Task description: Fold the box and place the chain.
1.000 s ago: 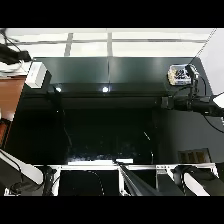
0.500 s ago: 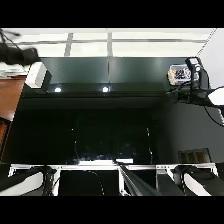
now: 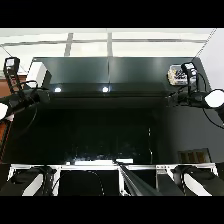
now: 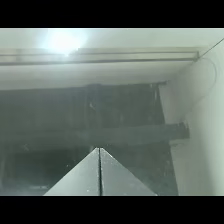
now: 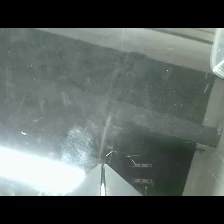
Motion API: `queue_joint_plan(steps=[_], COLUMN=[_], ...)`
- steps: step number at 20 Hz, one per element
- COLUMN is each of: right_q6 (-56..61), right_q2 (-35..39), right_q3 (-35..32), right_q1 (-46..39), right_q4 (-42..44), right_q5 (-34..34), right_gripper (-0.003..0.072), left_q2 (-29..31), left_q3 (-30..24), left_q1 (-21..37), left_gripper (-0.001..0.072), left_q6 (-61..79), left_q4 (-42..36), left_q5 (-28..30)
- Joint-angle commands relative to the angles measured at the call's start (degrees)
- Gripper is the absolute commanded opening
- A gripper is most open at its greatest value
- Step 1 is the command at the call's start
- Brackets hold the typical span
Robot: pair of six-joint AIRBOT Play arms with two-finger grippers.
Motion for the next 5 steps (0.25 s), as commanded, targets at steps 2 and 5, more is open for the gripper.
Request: queue_joint_plan(steps=[2,5], right_q6=[0.1,0.1], right_q2=[0.0,0.0], right_q3=[0.0,0.0], right_q1=[0.1,0.1], right_q4=[-0.3,-0.3], right_q5=[0.1,0.1], right_gripper=[0.0017,0.0017], left_q2=[1.0,0.6], left_q3=[-2.2,-2.2], left_q1=[-0.2,-0.2], left_gripper=[0.0024,0.0024], left_q6=[-0.1,-0.1], left_q4=[-0.8,-0.8], left_q5=[1.7,1.8])
